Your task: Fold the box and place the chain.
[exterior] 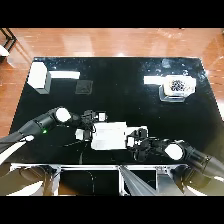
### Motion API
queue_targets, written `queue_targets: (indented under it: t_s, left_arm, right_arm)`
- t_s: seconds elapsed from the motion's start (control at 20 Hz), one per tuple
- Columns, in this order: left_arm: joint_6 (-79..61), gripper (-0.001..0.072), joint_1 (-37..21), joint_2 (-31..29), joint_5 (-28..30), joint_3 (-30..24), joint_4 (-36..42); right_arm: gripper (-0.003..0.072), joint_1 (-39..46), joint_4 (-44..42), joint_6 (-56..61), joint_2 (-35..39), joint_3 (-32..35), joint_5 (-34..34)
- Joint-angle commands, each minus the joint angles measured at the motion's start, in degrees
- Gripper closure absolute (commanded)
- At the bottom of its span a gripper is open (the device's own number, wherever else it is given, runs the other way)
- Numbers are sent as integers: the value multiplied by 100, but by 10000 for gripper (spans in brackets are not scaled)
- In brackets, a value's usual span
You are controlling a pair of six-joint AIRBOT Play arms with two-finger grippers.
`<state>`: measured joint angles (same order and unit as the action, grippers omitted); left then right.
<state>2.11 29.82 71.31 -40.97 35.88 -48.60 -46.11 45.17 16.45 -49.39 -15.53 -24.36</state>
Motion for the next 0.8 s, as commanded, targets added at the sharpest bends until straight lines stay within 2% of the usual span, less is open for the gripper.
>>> queue_targets:
  t_s: [0.0,0.2,0.45,0.6,0.75]
  left_arm:
    - [0,692,2,4,-2,-2,0]
    - [0,692,2,4,-2,-2,0]
    - [0,693,2,2,-20,-2,0]
    - [0,693,2,2,-20,-2,-4]
    - [0,693,4,2,-33,-2,0]
  right_arm:
    - [-18,-192,-208,157,-52,-103,516]
    - [-18,-173,-160,243,-52,-227,896]
    - [-18,-173,-162,306,-52,-358,960]
    - [-18,122,-162,516,-52,-413,885]
    - [-18,485,-164,514,-52,-444,522]
